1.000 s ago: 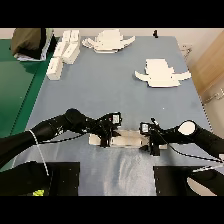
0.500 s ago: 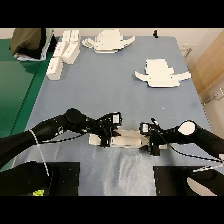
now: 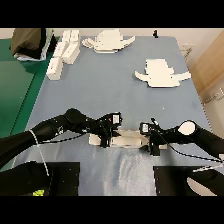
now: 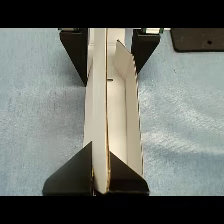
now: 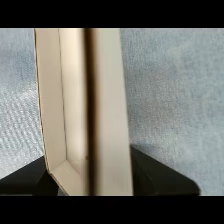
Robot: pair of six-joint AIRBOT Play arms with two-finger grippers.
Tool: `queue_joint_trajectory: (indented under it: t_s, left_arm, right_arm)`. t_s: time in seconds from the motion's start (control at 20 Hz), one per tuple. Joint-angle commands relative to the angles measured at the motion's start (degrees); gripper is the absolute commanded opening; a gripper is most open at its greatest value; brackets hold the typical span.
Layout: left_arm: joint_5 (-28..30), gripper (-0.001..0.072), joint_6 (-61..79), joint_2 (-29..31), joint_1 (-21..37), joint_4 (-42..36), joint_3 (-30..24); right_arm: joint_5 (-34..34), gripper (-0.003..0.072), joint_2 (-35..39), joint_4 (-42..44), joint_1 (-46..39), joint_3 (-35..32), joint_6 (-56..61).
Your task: Fold the box.
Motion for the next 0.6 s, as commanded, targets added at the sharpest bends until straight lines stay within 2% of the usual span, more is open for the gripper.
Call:
queue_joint_trajectory:
  t_s: [0.0, 0.05, 0.1, 0.2, 0.3, 0.45, 0.55]
  left_arm:
    - [-0.1, 0.018, 0.0, 0.0, 0.0, -0.1, 0.0]
    - [0.0, 0.0566, -0.4, 0.0, 0.0, -0.1, 0.0]
    - [0.0, 0.0674, -2.4, 0.0, 0.1, -0.1, 0.0]
    - [-0.1, 0.0674, -5.0, 1.0, 0.1, 1.5, 0.0]
    - [-0.2, 0.0676, -10.4, 3.7, 0.1, 6.4, 0.0]
    - [-1.7, 0.0685, -23.8, 9.5, 0.1, 20.2, 0.0]
    - [-5.2, 0.0683, -35.8, 13.6, 0.1, 28.5, 0.0]
  right_arm:
    - [0.0, 0.0444, 0.0, 0.0, 0.0, 0.0, 0.0]
    - [0.0, 0.0444, 0.0, 0.0, 0.0, 0.1, 0.0]
    - [0.0, 0.0444, 0.0, 0.0, 0.0, 0.1, 0.0]
    - [0.0, 0.0444, 0.0, 0.0, 0.0, 0.1, 0.0]
    - [0.0, 0.0444, 0.0, 0.0, 0.0, 0.0, 0.0]
    - [0.0, 0.0444, 0.0, 0.0, 0.0, 0.1, 0.0]
    - [0.0, 0.0444, 0.0, 0.0, 0.0, 0.1, 0.0]
